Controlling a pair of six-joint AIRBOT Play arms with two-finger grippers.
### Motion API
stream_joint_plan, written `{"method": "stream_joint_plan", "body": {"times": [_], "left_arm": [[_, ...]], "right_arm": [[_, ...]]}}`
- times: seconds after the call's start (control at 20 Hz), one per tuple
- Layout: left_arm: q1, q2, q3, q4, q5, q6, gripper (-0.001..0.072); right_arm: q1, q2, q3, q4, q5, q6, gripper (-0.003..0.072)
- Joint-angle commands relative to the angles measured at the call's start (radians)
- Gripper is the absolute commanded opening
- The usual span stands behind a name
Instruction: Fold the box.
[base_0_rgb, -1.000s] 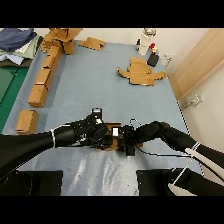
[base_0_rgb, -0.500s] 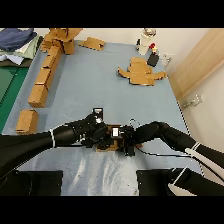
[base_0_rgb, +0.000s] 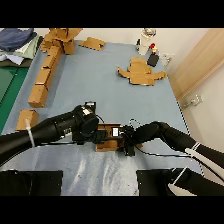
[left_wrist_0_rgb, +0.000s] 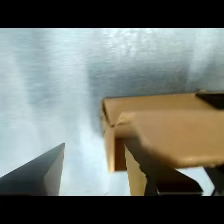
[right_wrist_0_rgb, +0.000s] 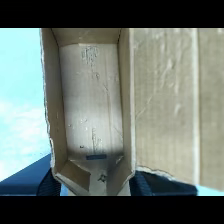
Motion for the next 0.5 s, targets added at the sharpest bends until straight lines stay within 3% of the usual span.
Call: {"method": "stream_joint_plan", "body": {"times": [0.0,0.05,0.1,0.15,0.2,0.35,0.45], "left_arm": [[0.032,0.049,0.001,0.0,-0.057,0.031,0.0426],[0.038,0.056,0.001,-0.001,-0.067,0.038,0.0343],[0.044,0.061,0.0,-0.002,-0.085,0.047,0.0342],[0.05,0.063,0.001,-0.003,-0.116,0.07,0.0216],[0.055,0.064,0.001,-0.003,-0.152,0.094,0.0013],[0.06,0.08,-0.004,0.003,-0.221,0.283,0.0011],[0.095,0.103,-0.046,-0.026,-0.214,0.425,0.0011]], "right_arm": [[0.001,0.0,0.0,0.0,0.0,0.001,0.0505],[0.001,0.0,0.001,0.0,0.001,0.001,0.0505],[0.001,0.0,0.0,0.0,0.001,0.001,0.0505],[0.001,0.0,0.001,0.0,0.001,0.001,0.0505],[0.001,0.0,0.0,0.0,0.0,0.001,0.0505],[0.001,0.0,0.0,0.0,0.0,0.001,0.0505],[0.001,0.0,0.0,0.0,0.001,0.001,0.0505]]}}
